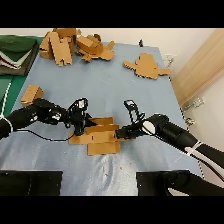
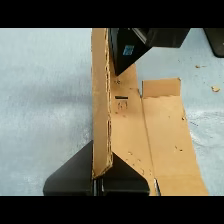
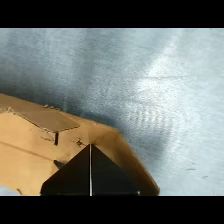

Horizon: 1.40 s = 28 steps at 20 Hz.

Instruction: Fold the box.

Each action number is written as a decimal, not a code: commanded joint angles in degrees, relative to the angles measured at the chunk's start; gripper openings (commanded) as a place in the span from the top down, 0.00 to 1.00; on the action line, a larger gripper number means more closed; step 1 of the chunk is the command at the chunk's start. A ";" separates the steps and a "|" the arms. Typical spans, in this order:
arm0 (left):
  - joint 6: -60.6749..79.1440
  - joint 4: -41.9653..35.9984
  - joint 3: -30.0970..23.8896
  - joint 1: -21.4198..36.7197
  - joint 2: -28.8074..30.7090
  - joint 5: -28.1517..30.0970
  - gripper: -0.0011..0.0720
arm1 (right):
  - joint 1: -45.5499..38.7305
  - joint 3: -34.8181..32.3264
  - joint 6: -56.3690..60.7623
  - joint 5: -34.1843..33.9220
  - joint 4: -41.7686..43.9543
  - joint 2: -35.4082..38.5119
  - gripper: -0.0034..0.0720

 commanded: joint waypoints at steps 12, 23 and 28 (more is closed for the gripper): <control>-3.37 5.60 0.09 -2.51 -1.77 -0.39 0.96 | 0.09 -0.02 2.97 -0.72 -0.74 0.24 0.95; -5.68 6.62 1.79 -2.99 -1.77 -0.13 0.96 | 0.13 -0.37 2.95 -0.70 0.22 -1.18 0.95; -6.51 7.93 1.99 -2.99 -1.79 -0.04 0.96 | 0.11 -1.27 2.73 -2.29 0.00 -3.72 0.95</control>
